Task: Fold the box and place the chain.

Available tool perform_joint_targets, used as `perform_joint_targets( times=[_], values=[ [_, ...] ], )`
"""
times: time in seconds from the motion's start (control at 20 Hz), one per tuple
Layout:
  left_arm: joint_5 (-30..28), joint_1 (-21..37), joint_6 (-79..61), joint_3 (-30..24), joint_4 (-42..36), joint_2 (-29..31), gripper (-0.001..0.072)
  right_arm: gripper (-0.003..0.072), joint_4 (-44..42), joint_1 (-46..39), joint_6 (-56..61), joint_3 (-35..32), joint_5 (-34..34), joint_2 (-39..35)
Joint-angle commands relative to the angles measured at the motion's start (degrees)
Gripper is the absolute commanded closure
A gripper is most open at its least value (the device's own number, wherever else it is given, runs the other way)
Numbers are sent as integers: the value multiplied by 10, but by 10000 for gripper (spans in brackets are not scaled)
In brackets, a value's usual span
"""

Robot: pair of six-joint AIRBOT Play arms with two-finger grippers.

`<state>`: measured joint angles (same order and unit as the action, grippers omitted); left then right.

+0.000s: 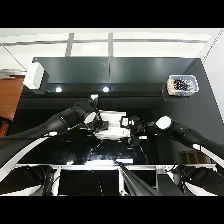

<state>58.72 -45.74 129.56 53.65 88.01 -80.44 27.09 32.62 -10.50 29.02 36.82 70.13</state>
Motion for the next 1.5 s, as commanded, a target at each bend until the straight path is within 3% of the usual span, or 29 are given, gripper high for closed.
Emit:
perform_joint_targets(
  times=[0.0, 0.25, 0.5, 0.55, 0.6, 0.65, 0.7, 0.85, 0.9, 1.05, 1.3, 1.45],
  values=[
    [3, 1, -5, 0, -6, 0, 682, 11, 16, -2, 14, 1, 1, -6],
    [42, -1, -7, -1, 0, 14, 682, 13, 178, -2, 86, 11, 32, -54],
    [37, 0, 2, -1, 1, 14, 683, 32, 180, -1, 85, 13, 41, -59],
    [35, 0, 10, -1, 1, 14, 683, 114, 175, -1, 85, 13, 42, -59],
    [30, -1, 11, -1, 0, 13, 683, 120, 161, -1, 85, 13, 42, -58],
    [29, -1, 11, -1, 1, 12, 683, 185, 153, -1, 85, 13, 41, -58],
    [29, -1, 12, -1, 1, 12, 683, 318, 146, -1, 86, 13, 42, -58],
    [28, -1, 12, -1, 0, 7, 683, 355, 122, 1, 98, 13, 42, -58],
    [29, -1, 12, -1, 0, 7, 683, 486, 121, 4, 108, 13, 41, -58],
    [28, -1, 12, -1, 0, 7, 683, 498, 119, 19, 141, 13, 28, -52],
    [26, -1, 11, -1, -2, 7, 683, 498, 56, 63, 159, 13, -61, -33],
    [26, -1, 11, -1, -2, 7, 682, 498, 56, 68, 163, 13, -68, -23]
  ],
)
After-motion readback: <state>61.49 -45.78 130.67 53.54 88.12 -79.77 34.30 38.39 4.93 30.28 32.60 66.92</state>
